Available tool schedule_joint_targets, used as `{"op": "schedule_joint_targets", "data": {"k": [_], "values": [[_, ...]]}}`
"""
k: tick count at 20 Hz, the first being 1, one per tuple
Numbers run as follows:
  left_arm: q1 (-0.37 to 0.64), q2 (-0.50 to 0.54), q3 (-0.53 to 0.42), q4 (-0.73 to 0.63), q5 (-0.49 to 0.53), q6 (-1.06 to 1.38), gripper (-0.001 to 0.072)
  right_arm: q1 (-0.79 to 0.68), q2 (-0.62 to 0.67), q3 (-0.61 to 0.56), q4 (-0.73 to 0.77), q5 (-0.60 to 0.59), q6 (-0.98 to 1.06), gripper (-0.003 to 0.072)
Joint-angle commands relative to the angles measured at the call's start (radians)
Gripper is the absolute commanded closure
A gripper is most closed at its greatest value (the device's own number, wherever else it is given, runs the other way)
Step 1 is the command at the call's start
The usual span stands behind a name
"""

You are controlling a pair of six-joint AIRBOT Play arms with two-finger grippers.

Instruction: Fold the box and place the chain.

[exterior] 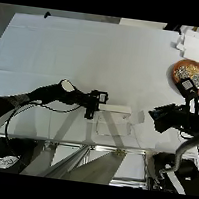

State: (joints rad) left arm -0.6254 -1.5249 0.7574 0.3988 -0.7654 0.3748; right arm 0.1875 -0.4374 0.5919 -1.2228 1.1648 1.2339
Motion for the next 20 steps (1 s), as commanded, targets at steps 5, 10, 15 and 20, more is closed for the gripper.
{"op": "schedule_joint_targets", "data": {"k": [5, 10, 15, 20], "values": [[0.04, -0.043, 0.099, 0.006, -0.1, -0.002, 0.0708, -0.001, 0.001, 0.001, 0.0, 0.0, 0.0, 0.037], [0.039, -0.07, 0.099, 0.01, -0.098, 0.0, 0.0706, -0.001, 0.001, 0.001, 0.0, 0.0, 0.0, 0.037], [0.039, -0.071, 0.099, 0.036, -0.08, -0.001, 0.0705, -0.001, 0.001, 0.001, 0.0, 0.0, 0.0, 0.037], [0.039, -0.074, 0.099, 0.036, -0.061, -0.001, 0.0704, -0.001, 0.001, 0.001, 0.0, 0.0, 0.0, 0.037]]}}
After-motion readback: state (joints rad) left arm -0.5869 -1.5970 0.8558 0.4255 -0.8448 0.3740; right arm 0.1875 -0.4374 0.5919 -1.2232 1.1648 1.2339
